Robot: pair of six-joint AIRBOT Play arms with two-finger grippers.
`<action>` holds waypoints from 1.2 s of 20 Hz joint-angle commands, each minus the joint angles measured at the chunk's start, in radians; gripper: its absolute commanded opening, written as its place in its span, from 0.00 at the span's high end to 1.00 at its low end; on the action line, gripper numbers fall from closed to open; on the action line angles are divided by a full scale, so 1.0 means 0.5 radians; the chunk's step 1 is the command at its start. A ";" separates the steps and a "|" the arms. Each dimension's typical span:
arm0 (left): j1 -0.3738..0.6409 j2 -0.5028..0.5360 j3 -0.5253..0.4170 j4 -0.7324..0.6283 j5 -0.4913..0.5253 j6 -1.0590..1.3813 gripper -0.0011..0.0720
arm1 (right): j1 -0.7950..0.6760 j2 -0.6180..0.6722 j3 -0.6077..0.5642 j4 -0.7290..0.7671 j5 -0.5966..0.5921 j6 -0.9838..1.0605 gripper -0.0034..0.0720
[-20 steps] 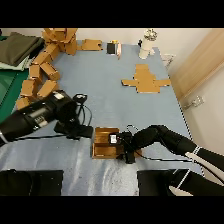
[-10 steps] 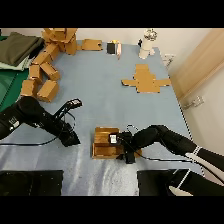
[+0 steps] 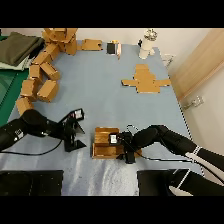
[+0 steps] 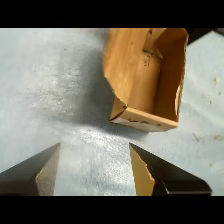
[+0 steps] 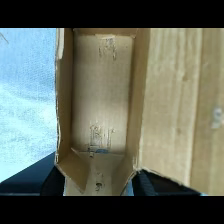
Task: Fold the box.
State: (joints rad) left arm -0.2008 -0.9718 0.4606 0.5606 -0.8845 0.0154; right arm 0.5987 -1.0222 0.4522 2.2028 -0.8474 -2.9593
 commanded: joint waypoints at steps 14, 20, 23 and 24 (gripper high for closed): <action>-0.458 -0.126 -0.237 -0.315 0.411 0.752 0.00 | 0.002 0.001 0.001 0.000 0.000 0.000 0.29; -0.483 -0.136 -0.229 -0.321 0.444 0.715 0.00 | 0.002 0.000 0.001 0.001 0.000 0.000 0.29; -0.546 -0.183 -0.188 -0.326 0.446 0.714 0.00 | 0.002 0.001 0.001 0.000 0.000 0.000 0.29; -0.556 -0.201 -0.173 -0.330 0.450 0.713 0.00 | 0.002 0.000 0.001 0.000 0.000 0.000 0.29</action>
